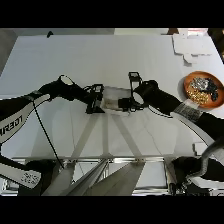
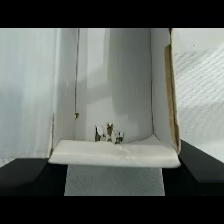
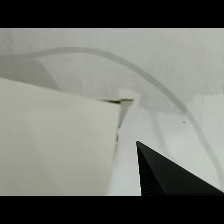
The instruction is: Fold the box and place the chain.
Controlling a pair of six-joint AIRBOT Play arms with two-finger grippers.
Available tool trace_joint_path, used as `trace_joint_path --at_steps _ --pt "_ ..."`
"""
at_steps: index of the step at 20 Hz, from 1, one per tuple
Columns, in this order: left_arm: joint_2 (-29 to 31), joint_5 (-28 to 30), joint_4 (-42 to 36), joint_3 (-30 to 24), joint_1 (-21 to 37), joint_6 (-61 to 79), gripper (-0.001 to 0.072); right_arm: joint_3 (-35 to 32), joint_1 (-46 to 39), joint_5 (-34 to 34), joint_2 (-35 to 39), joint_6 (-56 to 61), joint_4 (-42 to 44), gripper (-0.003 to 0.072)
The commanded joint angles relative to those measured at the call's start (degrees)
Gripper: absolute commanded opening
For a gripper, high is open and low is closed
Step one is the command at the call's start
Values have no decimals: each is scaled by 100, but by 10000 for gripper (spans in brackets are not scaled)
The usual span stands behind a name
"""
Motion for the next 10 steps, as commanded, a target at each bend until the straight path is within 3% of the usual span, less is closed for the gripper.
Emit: trace_joint_path --at_steps 1,2,5,10 --pt "2 2 2 0 0 4 375 114 72 42 -140 46 26 392" --pt "2 2 0 0 0 4 375 114 103 74 -199 251 0 390" --pt "2 4 2 -2 0 4 375 153 199 146 -378 855 -157 288" --pt "2 2 2 -2 0 4 375 619 304 774 -726 1056 -627 287"
